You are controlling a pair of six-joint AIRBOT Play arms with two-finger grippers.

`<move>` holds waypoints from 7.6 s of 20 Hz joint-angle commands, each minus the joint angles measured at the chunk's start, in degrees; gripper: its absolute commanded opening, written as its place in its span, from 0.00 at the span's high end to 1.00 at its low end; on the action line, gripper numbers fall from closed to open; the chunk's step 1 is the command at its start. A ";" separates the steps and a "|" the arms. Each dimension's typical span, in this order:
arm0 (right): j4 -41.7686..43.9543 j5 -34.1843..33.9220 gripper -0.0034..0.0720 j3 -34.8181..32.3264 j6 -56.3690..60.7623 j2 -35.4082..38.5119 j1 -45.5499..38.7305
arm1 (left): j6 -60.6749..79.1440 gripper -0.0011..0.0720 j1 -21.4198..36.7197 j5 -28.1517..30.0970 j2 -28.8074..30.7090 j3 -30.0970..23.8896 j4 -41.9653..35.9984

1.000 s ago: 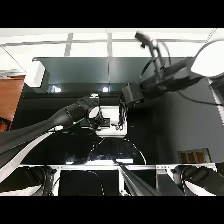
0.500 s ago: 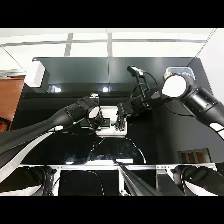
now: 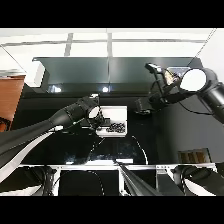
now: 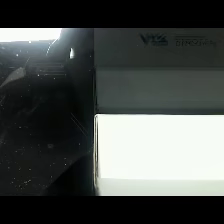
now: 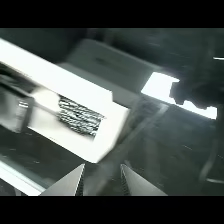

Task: Fold the box and place the chain.

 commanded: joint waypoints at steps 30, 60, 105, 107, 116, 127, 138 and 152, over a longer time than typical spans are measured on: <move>-13.66 -5.49 0.58 -1.51 -4.63 3.67 -5.81 | 118.16 0.01 33.81 4.28 26.38 -30.23 -47.95; -5.73 -18.05 0.59 -18.53 -4.68 13.88 -13.27 | 148.87 0.03 24.04 11.82 8.48 -22.58 -52.50; 13.33 -12.39 0.10 -6.99 -73.70 -10.58 7.17 | 148.52 0.52 24.09 12.13 8.48 -22.58 -52.65; 13.11 -13.16 0.10 -6.99 -73.68 -10.58 7.45 | 148.52 0.52 24.09 12.13 8.48 -22.58 -52.65; 13.53 -11.34 0.72 -6.99 -73.59 -10.58 7.72 | 148.52 0.52 24.09 12.13 8.48 -22.58 -52.65; 13.25 -11.43 0.68 -7.26 -73.59 -10.60 8.52 | 148.52 0.52 24.09 12.13 8.48 -22.58 -52.65; 12.87 -11.41 0.65 -7.28 -73.61 -10.99 8.52 | 148.52 0.52 24.09 12.13 8.48 -22.58 -52.65; 12.90 -10.27 0.58 -7.67 -73.61 -11.80 8.52 | 148.52 0.52 24.09 12.13 8.48 -22.58 -52.65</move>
